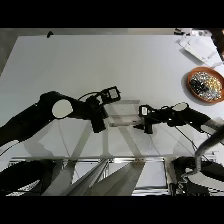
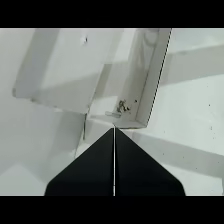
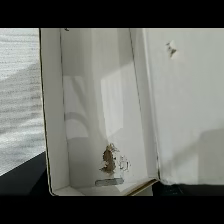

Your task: Fold the box and place the chain.

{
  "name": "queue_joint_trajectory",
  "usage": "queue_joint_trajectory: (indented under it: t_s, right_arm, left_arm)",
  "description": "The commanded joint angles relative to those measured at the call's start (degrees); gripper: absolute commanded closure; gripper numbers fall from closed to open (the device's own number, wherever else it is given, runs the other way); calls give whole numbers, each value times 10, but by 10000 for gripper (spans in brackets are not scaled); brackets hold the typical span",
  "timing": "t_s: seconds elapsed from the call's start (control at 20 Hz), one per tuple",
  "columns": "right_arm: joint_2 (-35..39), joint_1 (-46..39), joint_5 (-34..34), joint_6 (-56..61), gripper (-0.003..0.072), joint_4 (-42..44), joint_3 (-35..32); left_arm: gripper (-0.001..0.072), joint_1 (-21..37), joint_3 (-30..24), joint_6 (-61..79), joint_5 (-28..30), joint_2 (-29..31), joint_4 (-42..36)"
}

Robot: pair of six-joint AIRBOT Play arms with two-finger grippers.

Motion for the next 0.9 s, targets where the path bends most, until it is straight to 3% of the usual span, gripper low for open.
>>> queue_joint_trajectory:
  t_s: [0.0,0.2,0.45,0.7,0.85]
  right_arm:
    - [0,0,0,0,273,0,0]
    - [0,0,0,0,273,0,0]
    - [0,0,0,0,273,0,0]
    - [0,0,0,0,273,0,0]
    - [0,0,0,0,273,0,0]
  left_arm:
    - [707,-3,-50,-6,43,2,7]
    - [705,16,-91,41,64,2,-5]
    - [700,57,-145,237,85,2,-130]
    - [700,101,-151,413,85,-19,-224]
    - [698,121,-151,440,85,-42,-226]
